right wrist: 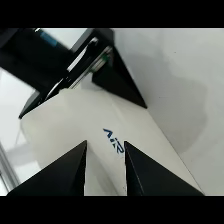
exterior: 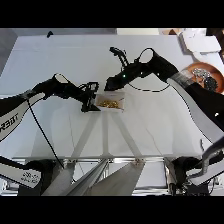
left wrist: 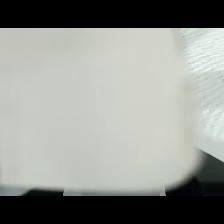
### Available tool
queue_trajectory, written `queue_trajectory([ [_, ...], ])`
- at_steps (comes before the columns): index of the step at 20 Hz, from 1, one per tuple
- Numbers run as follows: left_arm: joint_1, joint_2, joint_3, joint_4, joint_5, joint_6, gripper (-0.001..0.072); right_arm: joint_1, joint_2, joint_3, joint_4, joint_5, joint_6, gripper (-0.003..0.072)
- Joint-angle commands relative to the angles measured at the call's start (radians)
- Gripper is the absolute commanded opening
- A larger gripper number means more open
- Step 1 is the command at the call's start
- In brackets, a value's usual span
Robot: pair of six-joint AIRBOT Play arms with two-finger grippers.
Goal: Fold the box and place the chain.
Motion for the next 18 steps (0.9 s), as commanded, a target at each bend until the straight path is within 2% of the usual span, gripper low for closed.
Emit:
queue_trajectory([
  [1, 0.000, 0.000, 0.000, 0.000, 0.000, 0.000, 0.0333, 0.029, 0.042, -0.015, -0.084, 0.050, -0.204, 0.0281],
  [4, 0.000, 0.000, 0.000, 0.000, 0.000, 0.000, 0.0333, 0.063, 0.095, -0.074, -0.234, -0.047, -0.236, 0.0281],
  [8, 0.000, 0.000, 0.000, 0.000, 0.000, 0.000, 0.0333, 0.110, 0.131, -0.151, -0.319, -0.180, -0.237, 0.0281],
  [13, 0.000, 0.000, 0.000, 0.000, 0.000, 0.000, 0.0333, 0.186, 0.182, -0.164, -0.429, -0.283, -0.270, 0.0309],
  [15, 0.000, 0.000, 0.000, 0.000, 0.000, 0.000, 0.0333, 0.219, 0.227, -0.198, -0.430, -0.381, -0.270, 0.0309],
  [18, 0.000, 0.000, 0.000, 0.000, 0.000, 0.000, 0.0333, 0.261, 0.285, -0.331, -0.429, -0.564, -0.295, 0.0310],
])
